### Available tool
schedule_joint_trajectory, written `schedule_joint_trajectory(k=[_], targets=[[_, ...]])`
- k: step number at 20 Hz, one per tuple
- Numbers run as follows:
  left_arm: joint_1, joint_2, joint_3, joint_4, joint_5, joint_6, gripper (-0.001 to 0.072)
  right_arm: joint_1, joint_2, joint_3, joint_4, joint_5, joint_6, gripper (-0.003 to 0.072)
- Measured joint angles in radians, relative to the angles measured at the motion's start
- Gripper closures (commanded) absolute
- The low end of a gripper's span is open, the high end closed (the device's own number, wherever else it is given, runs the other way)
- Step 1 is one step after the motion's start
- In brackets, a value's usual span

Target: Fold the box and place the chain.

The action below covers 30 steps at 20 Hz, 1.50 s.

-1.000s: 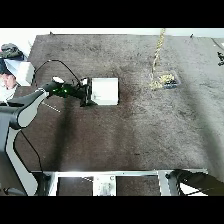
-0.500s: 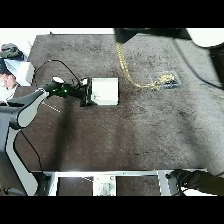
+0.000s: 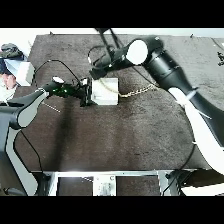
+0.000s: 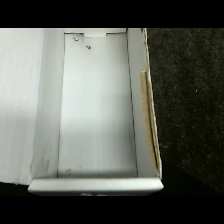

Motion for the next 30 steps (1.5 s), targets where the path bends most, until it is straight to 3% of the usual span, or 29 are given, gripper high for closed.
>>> schedule_joint_trajectory(k=[1,2,4,5,9,12,16,19,23,30], targets=[[0.000,0.000,0.000,0.000,0.000,0.000,0.0363,-0.003,-0.020,-0.010,0.006,0.006,0.000,0.0230],[0.000,0.000,0.000,0.000,0.000,0.000,0.0363,-0.011,-0.035,-0.024,0.013,0.010,0.002,0.0098],[0.000,0.000,0.000,0.000,0.000,0.000,0.0363,-0.040,-0.054,-0.056,0.016,0.010,0.006,0.0326],[0.000,0.000,0.000,0.000,0.000,0.000,0.0363,-0.057,-0.060,-0.069,0.019,0.014,0.011,0.0351],[0.000,0.000,0.000,0.000,0.000,0.000,0.0363,-0.154,-0.048,-0.132,0.026,0.061,0.022,0.0350],[0.000,0.000,0.000,0.000,0.000,0.000,0.0363,-0.244,0.040,-0.280,0.026,0.035,0.056,0.0350],[0.000,0.000,0.000,0.000,0.000,0.000,0.0363,-0.367,0.204,-0.589,0.027,-0.153,0.162,0.0350],[0.000,0.000,0.000,0.000,0.000,0.000,0.0363,-0.446,0.244,-0.750,0.030,-0.314,0.256,0.0350],[0.000,0.000,0.000,0.000,0.000,0.000,0.0363,-0.513,0.188,-0.814,0.063,-0.467,0.312,0.0350],[0.000,0.000,0.000,0.000,0.000,0.000,0.0363,-0.560,0.019,-0.765,0.179,-0.618,0.335,0.0351]])
